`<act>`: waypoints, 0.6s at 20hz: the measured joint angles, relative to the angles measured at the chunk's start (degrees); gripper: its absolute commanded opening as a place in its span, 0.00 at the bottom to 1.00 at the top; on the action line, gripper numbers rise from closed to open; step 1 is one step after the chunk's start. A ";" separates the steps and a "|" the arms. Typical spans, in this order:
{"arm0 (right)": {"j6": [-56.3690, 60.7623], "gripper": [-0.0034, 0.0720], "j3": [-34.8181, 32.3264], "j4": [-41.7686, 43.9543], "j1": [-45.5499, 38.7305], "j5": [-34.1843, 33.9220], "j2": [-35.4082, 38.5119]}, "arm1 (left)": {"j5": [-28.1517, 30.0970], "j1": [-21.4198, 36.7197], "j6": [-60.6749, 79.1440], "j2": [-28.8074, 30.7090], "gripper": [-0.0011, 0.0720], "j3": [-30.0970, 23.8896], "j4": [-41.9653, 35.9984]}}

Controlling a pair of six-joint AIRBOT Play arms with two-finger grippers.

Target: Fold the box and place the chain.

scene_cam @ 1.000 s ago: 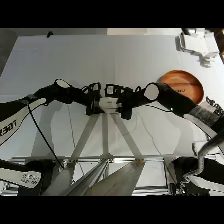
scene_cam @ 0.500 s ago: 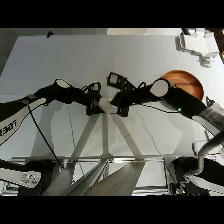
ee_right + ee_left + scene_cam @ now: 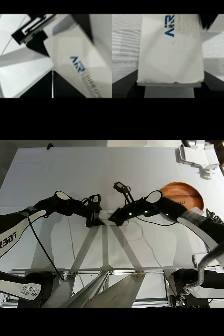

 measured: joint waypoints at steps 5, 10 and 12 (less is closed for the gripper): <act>0.31 0.05 -0.11 0.79 -0.09 0.50 -1.53 | -0.02 0.00 0.11 0.00 0.27 0.00 0.02; 0.57 0.05 -0.15 1.73 -0.13 -0.68 1.57 | -0.04 0.00 0.00 0.00 0.27 0.00 0.00; 0.57 0.05 -0.15 3.15 -0.13 -1.86 2.64 | -0.04 0.00 0.00 0.00 0.27 0.00 0.00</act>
